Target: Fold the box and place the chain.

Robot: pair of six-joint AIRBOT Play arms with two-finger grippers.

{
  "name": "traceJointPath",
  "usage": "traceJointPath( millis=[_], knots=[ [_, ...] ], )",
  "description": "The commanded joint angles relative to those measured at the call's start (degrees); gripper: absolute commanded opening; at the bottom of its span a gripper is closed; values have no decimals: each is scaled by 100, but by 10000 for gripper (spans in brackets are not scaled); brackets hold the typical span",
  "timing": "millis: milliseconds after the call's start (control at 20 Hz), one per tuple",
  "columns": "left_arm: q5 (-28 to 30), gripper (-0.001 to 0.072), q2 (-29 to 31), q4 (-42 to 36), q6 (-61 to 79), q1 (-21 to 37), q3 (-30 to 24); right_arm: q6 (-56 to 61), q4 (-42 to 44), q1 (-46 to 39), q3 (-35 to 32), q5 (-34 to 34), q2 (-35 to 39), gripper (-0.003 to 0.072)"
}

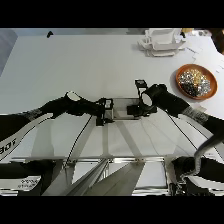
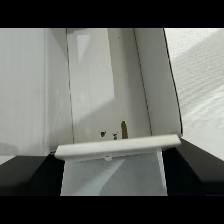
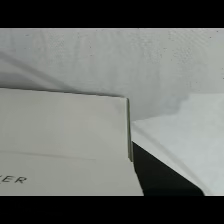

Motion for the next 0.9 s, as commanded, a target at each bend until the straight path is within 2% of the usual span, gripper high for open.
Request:
traceJointPath(
  millis=[0, 150, 300, 350, 400, 450, 500, 800, 850],
  knots=[
    [2, 12, 2, -2, 2, 2, 4, 20, 46, 7, 4, -7, -26, 155],
    [2, 12, 2, -2, 2, 2, 4, 20, 46, 7, 4, 9, -26, 25],
    [2, 12, 2, -2, 2, 2, 4, 20, 44, 7, 4, 13, -26, 23],
    [2, 12, 2, -2, 2, 2, 4, 15, 42, 7, 4, 11, -26, 24],
    [2, 12, 2, -2, 2, 2, 4, 15, 42, 7, 4, -9, -26, 98],
    [2, 12, 2, -2, 2, 2, 4, 15, 39, 7, 4, -33, -26, 216],
    [2, 12, 2, -2, 2, 2, 4, 17, 20, 7, 4, -46, -26, 241],
    [2, 12, 2, -2, 2, 2, 4, 275, -61, 2, 4, -31, -199, 235],
    [4, 12, 2, -2, 2, 2, 4, 273, -68, 0, 4, -31, -199, 160]
  ],
)
